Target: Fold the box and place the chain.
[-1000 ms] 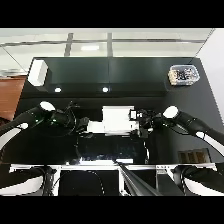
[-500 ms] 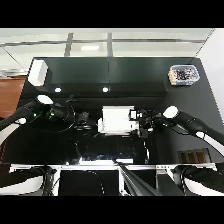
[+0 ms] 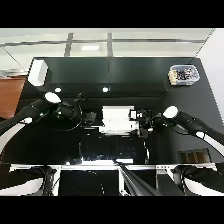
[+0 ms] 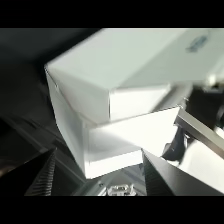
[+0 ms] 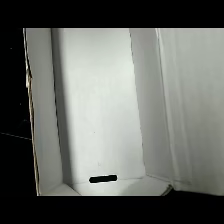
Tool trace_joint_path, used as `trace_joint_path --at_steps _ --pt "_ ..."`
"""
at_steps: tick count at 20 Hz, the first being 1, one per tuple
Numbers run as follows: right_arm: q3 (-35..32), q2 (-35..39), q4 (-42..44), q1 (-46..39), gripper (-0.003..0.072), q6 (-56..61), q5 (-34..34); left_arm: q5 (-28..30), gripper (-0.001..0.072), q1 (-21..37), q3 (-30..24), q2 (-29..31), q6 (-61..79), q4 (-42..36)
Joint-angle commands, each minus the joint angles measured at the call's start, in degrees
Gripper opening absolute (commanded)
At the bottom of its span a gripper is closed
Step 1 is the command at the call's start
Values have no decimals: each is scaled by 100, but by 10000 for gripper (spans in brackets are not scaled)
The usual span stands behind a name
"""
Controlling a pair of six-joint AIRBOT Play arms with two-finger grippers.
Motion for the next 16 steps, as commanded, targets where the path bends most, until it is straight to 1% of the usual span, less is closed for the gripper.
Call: trace_joint_path --at_steps 1,4,6,9,10,12,16 --pt "0 -2 0 2 405 0 0 341 567 -415 374 2 -855 625" --pt "0 -2 0 2 405 2 -2 315 537 -678 743 2 -1486 1178" --pt "0 -2 0 0 405 2 -2 299 537 -817 883 0 -1843 1401" --pt "0 -2 0 2 405 2 -2 308 529 -962 909 0 -2059 1408" --pt "0 -2 0 2 405 2 -2 315 495 -990 909 0 -2153 1456" --pt "0 -2 0 2 405 0 -2 334 495 -1086 914 0 -2347 1510" --pt "0 -2 0 2 405 0 -2 601 495 -1233 916 0 -2695 1572"
